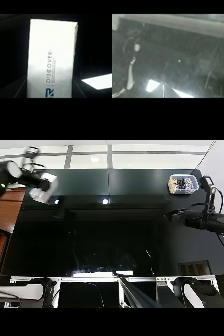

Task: Fold the box and place the chain.

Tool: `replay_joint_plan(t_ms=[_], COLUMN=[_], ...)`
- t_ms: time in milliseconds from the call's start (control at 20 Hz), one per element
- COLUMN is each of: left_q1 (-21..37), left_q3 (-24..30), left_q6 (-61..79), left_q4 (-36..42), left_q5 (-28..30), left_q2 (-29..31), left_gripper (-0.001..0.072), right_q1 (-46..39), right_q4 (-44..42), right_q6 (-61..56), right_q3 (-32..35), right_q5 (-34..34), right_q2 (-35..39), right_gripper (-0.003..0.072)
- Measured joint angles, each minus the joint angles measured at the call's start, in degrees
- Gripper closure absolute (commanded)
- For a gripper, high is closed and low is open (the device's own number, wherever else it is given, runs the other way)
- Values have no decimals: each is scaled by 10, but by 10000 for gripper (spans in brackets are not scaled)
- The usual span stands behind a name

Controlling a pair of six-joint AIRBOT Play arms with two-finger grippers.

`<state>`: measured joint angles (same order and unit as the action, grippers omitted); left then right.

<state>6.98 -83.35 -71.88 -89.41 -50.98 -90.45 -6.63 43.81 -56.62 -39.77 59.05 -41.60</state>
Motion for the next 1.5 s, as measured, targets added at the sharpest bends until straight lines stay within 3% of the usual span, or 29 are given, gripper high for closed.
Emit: replay_joint_plan(t_ms=[150,350,400,450,600,700,750,850,900,1050,1150,1500], left_q1=[72,104,106,107,103,100,99,98,98,88,64,-60], left_q3=[-99,-212,-239,-268,-330,-349,-355,-358,-354,-302,-225,244], left_q6=[-21,-30,-32,-32,-35,-35,-36,-57,-71,-85,-84,-67], left_q4=[6,16,21,29,47,52,54,59,68,120,146,133], left_q5=[-10,-2,-5,-19,-45,-61,-68,-103,-119,-184,-196,-70], left_q2=[-90,-199,-222,-247,-276,-261,-244,-204,-176,-95,-20,336], left_gripper=[416,413,240,0,0,11,126,674,684,685,685,683], right_q1=[0,0,0,0,0,0,0,7,16,68,103,145], right_q4=[-2,-3,-3,-3,-3,-3,-3,-3,-3,-1,17,76], right_q6=[0,0,-1,-4,-9,-13,-13,-15,-15,-15,-15,-15], right_q3=[0,0,0,0,0,0,0,2,5,19,26,32], right_q5=[-25,-56,-62,-64,-69,-66,-63,-67,-77,-143,-192,-270], right_q2=[0,0,0,0,0,0,-1,-5,-9,-40,-71,-132], right_gripper=[671,671,671,671,671,671,671,671,671,671,671,671])
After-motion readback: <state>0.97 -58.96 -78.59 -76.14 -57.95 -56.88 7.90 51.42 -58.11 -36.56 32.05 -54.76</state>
